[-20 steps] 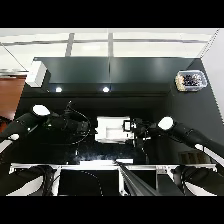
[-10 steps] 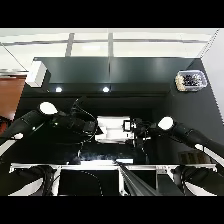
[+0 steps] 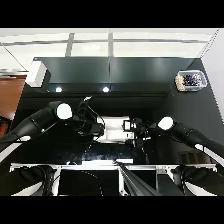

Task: Fold the box and place the chain.

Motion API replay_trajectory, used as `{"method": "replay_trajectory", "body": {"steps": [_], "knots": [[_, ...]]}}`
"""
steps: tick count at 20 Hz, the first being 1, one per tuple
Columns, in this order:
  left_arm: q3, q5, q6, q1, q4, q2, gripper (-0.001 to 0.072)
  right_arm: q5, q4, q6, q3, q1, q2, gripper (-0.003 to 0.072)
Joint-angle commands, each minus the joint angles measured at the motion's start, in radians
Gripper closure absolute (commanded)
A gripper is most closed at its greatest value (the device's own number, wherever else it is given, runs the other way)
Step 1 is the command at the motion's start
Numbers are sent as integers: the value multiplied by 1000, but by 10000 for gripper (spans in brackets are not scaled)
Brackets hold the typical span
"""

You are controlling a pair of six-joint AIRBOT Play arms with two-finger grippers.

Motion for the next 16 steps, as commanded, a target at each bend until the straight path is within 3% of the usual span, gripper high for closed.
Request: {"method": "replay_trajectory", "body": {"steps": [1,6,8,13,16], "knots": [[12,48,-130,-55,50,-1,222,-1,0,0,0,1,0,317],[13,65,-206,-90,60,-1,233,-1,0,0,0,1,0,316],[24,65,-297,-123,158,-3,322,-1,0,0,0,1,0,317],[123,45,-508,-239,406,-95,323,-1,0,0,0,1,-1,317],[196,-101,-603,-277,511,-189,323,-2,0,0,0,1,0,317]]}}
